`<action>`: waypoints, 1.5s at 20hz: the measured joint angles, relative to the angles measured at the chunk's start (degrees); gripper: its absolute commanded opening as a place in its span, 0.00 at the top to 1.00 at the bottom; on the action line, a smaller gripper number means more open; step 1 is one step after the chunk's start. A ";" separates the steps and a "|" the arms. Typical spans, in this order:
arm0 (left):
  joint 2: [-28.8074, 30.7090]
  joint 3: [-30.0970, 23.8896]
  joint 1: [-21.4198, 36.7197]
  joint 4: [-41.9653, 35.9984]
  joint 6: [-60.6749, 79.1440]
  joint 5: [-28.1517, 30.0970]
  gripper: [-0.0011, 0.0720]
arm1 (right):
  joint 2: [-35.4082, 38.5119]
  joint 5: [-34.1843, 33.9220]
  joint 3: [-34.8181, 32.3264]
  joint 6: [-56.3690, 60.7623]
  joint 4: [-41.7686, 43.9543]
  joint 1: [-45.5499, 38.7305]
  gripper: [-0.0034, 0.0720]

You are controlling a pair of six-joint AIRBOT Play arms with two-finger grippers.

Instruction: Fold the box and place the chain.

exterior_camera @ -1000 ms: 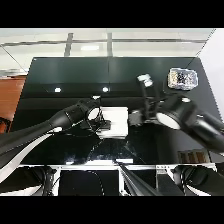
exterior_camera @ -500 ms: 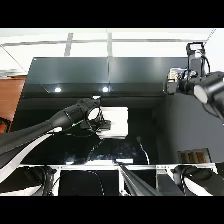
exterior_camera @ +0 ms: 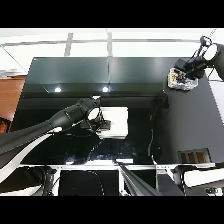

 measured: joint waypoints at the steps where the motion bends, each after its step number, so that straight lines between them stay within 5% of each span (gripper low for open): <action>1: 0.00 0.00 0.00 0.00 0.02 -0.02 0.95 | -2.23 0.57 2.19 2.58 2.75 -1.25 0.23; 9: 0.00 0.00 0.00 0.00 0.00 -0.28 0.95 | -9.62 0.48 7.54 18.51 10.80 -6.49 0.23; 13: 0.00 0.00 0.00 0.00 0.00 -0.31 0.95 | -11.26 -0.42 7.89 20.63 11.85 -6.71 0.25; 14: 0.00 0.02 0.00 0.00 0.00 -0.31 0.95 | -11.56 -0.92 7.91 20.90 12.02 -6.71 0.39; 25: 0.00 0.02 0.00 -0.04 0.00 -0.28 0.95 | -15.04 -4.13 7.98 20.96 13.92 -5.51 0.39; 26: 0.00 0.00 0.00 -0.09 -0.02 -0.28 0.95 | -15.34 -4.52 8.00 20.46 13.99 -5.31 0.45; 27: 0.00 0.02 0.00 -0.17 -0.02 -0.28 0.95 | -15.65 -4.74 8.00 19.74 14.01 -5.16 0.81; 28: 0.00 0.02 0.00 -0.20 -0.02 -0.28 0.95 | -15.85 -4.68 8.00 18.91 14.14 -5.05 0.93; 30: 0.00 0.00 0.00 -0.20 -0.02 -0.28 0.95 | -15.78 -5.01 8.02 15.76 14.51 -4.85 0.93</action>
